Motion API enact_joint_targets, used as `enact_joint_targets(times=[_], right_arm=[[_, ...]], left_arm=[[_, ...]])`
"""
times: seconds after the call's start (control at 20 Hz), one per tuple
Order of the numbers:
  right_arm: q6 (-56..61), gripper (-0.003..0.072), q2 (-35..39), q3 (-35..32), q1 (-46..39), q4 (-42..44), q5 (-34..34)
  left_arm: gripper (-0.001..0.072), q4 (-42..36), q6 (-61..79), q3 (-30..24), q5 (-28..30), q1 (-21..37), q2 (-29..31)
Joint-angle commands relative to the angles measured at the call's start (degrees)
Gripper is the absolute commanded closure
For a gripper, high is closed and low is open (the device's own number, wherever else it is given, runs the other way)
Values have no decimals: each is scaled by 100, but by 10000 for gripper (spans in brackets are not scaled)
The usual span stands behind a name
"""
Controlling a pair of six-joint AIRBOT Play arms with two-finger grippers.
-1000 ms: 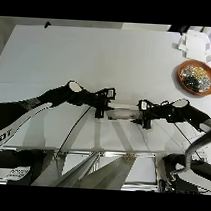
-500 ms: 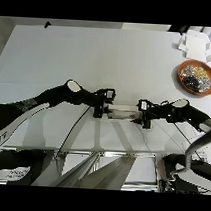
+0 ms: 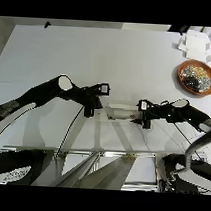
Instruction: Fold the box and place the chain.
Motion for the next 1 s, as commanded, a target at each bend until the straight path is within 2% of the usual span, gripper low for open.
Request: enact_joint_targets(times=[0.0,0.15,0.3,0.4,0.55,0.7,0.75,0.85,0.95], right_arm=[[9,269,-2,2,2,2,-2],[9,269,-2,2,2,0,-2],[9,269,-2,2,2,2,-2],[9,269,-2,2,2,2,-2],[9,269,-2,2,2,2,-2],[9,269,-2,2,2,2,-2],[9,269,-2,2,2,0,-2],[9,269,-2,2,2,0,-2],[9,269,-2,2,2,0,-2]], left_arm=[[708,568,-1069,0,-874,-33,470],[709,433,-1329,0,-750,-446,728],[708,-413,-1088,0,-282,-990,734],[708,-986,-848,-2,422,-1318,715],[708,-1366,-1001,-2,1921,-1563,710],[709,-1405,-2188,-28,3407,-1458,597],[709,-1405,-2625,-42,3724,-1392,492],[709,-1405,-3108,-44,3888,-1307,214],[709,-1408,-3167,-44,3792,-1311,-52]])
